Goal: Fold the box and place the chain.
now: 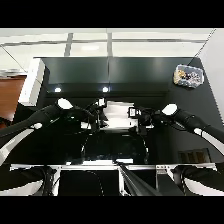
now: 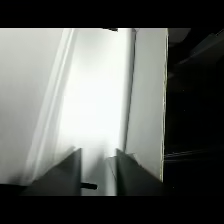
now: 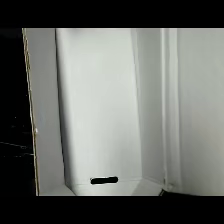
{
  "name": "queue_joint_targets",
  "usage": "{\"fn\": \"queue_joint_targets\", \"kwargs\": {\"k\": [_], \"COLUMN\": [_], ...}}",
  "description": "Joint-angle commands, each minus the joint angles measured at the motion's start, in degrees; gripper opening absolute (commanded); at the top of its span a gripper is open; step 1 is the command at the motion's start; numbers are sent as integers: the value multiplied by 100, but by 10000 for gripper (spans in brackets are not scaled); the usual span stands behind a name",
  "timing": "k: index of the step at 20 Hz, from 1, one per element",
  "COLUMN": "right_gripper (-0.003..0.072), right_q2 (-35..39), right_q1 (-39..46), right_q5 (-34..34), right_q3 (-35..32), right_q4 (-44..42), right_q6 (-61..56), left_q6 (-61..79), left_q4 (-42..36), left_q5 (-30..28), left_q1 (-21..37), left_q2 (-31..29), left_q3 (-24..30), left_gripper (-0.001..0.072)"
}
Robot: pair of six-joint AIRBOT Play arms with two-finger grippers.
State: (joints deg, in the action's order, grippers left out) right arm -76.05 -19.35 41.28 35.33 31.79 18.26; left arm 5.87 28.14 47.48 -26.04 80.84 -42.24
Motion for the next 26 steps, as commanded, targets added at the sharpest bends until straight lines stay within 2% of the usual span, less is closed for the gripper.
{"fn": "queue_joint_targets", "kwargs": {"k": [1,2,3,4,5,6,7,8,9,12,15,18,20,23,24,26], "right_gripper": [130,130,129,129,129,129,130,129,130,129,130,129,130,129,129,129], "right_q2": [-4,-4,-4,-4,-4,-4,-4,-4,-4,-4,-4,-4,-4,-4,-4,-4], "right_q1": [-4,-4,-4,-4,-4,-4,-4,-4,-4,-4,-4,-7,-4,-7,-4,-7], "right_q5": [4,4,4,4,4,4,4,4,4,4,4,4,4,4,4,4], "right_q3": [0,0,0,0,0,0,0,0,0,0,0,0,0,0,0,0], "right_q4": [0,0,0,0,0,0,0,0,0,0,0,0,0,0,0,0], "right_q6": [4,4,4,2,2,2,4,2,2,2,4,4,2,4,4,4], "left_q6": [15,13,11,9,-9,-26,-240,-610,-984,-2363,-4133,-6697,-7534,-6933,-6767,-6719], "left_q4": [-13,-31,-17,13,83,286,485,656,907,1578,2188,2745,2409,796,492,581], "left_q5": [-52,-74,-72,-76,-74,-74,-70,-59,7,256,549,1067,1731,2848,2942,2669], "left_q1": [-4,-4,-2,2,2,4,33,103,232,813,1703,2715,3407,4201,4282,4166], "left_q2": [2,2,-2,-15,-48,-116,-201,-286,-404,-931,-1416,-1368,-1104,-273,-28,332], "left_q3": [-15,-15,-15,-20,-37,-74,-114,-146,-181,-188,-186,-92,164,595,688,723], "left_gripper": [248,431,479,471,290,143,142,103,28,27,27,27,28,27,26,25]}}
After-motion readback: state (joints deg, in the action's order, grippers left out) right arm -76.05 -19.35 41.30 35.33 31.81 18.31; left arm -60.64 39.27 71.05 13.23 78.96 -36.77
